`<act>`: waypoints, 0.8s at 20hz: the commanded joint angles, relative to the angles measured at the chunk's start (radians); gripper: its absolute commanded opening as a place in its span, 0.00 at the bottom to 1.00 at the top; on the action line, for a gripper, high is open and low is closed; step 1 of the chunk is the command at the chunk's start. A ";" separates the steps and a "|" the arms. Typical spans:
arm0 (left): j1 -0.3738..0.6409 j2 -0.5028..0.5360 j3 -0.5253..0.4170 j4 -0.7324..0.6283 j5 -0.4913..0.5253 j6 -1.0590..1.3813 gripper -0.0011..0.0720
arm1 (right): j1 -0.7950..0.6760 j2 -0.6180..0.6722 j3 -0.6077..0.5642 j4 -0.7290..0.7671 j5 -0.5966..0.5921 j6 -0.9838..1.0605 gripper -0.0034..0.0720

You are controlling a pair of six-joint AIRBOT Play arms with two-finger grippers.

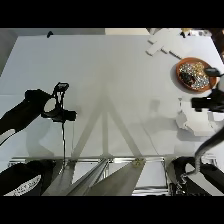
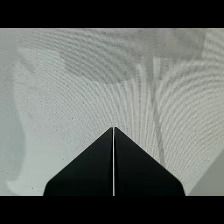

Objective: Fold the box and place the chain.

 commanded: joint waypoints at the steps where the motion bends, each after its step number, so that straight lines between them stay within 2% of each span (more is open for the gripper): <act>1: 0.000 0.000 0.000 0.000 0.000 0.000 0.03 | -0.352 -0.035 0.017 -0.073 -0.105 -0.148 0.74; 4: 0.000 0.000 0.000 0.000 0.000 0.000 0.03 | -0.483 -0.112 0.017 -0.110 -0.161 -0.173 0.74; 10: 0.000 0.000 0.000 0.000 0.000 0.000 0.03 | -0.462 -0.300 0.065 -0.177 -0.179 -0.193 0.74; 14: 0.000 0.000 0.000 0.000 0.000 0.000 0.03 | -0.461 -0.381 0.087 -0.187 -0.197 -0.195 0.57; 15: 0.000 0.000 0.000 0.000 0.000 0.000 0.03 | -0.461 -0.393 0.087 -0.177 -0.214 -0.201 0.56; 16: 0.000 0.000 0.000 0.000 0.000 0.000 0.03 | -0.461 -0.402 0.087 -0.173 -0.227 -0.204 0.49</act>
